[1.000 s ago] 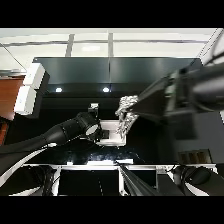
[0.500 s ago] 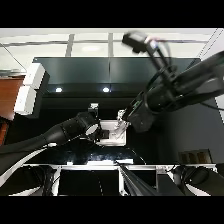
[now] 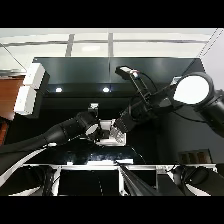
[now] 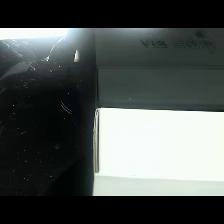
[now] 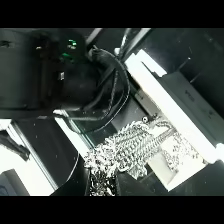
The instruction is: Fold the box and place the chain.
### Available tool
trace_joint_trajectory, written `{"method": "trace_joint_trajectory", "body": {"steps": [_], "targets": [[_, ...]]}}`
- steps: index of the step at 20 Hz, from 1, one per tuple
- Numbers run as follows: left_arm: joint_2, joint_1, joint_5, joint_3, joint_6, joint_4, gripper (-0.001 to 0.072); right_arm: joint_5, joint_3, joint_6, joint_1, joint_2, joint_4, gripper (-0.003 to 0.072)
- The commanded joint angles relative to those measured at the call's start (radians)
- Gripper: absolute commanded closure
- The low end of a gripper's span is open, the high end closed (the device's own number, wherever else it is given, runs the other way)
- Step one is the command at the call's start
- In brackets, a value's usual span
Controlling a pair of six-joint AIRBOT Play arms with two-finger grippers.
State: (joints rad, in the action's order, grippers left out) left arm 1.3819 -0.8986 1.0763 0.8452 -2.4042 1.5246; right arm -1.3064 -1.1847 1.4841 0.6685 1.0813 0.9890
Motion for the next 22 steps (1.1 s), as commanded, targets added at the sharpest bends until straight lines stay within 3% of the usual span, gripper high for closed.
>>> {"method": "trace_joint_trajectory", "body": {"steps": [1, 2, 3, 4, 5, 10, 13, 14, 15, 22], "targets": [[0.000, -0.001, 0.005, 0.000, 0.000, 0.002, 0.0680, 0.051, 0.028, -0.002, 0.000, 0.000, -0.012, 0.0667], [0.000, -0.001, 0.005, 0.000, 0.000, 0.002, 0.0680, 0.050, 0.028, 0.000, 0.000, 0.000, -0.012, 0.0598], [0.000, -0.001, 0.005, 0.000, 0.000, 0.002, 0.0680, 0.040, 0.028, 0.001, 0.000, 0.000, -0.011, 0.0352], [0.000, -0.001, 0.005, 0.000, 0.000, 0.002, 0.0680, 0.021, 0.028, 0.001, -0.004, 0.000, -0.005, 0.0218], [0.000, -0.001, 0.005, 0.000, 0.000, 0.002, 0.0681, -0.014, 0.028, 0.001, -0.015, -0.001, 0.003, 0.0169], [0.000, -0.001, 0.005, 0.000, 0.000, 0.001, 0.0680, -0.176, 0.028, 0.000, -0.168, -0.097, 0.171, 0.0171], [0.000, -0.001, 0.005, 0.000, 0.000, 0.001, 0.0680, -0.142, 0.055, 0.000, -0.272, -0.153, 0.311, 0.0171], [0.000, -0.001, 0.005, 0.000, 0.000, 0.002, 0.0680, -0.137, 0.076, 0.008, -0.292, -0.156, 0.346, 0.0112], [0.000, -0.001, 0.006, 0.000, 0.000, 0.004, 0.0680, -0.134, 0.106, 0.014, -0.306, -0.156, 0.370, -0.0017], [-0.001, 0.000, 0.033, 0.021, -0.005, 0.008, 0.0681, -0.029, 0.380, 0.011, -0.290, -0.156, 0.316, -0.0020]]}}
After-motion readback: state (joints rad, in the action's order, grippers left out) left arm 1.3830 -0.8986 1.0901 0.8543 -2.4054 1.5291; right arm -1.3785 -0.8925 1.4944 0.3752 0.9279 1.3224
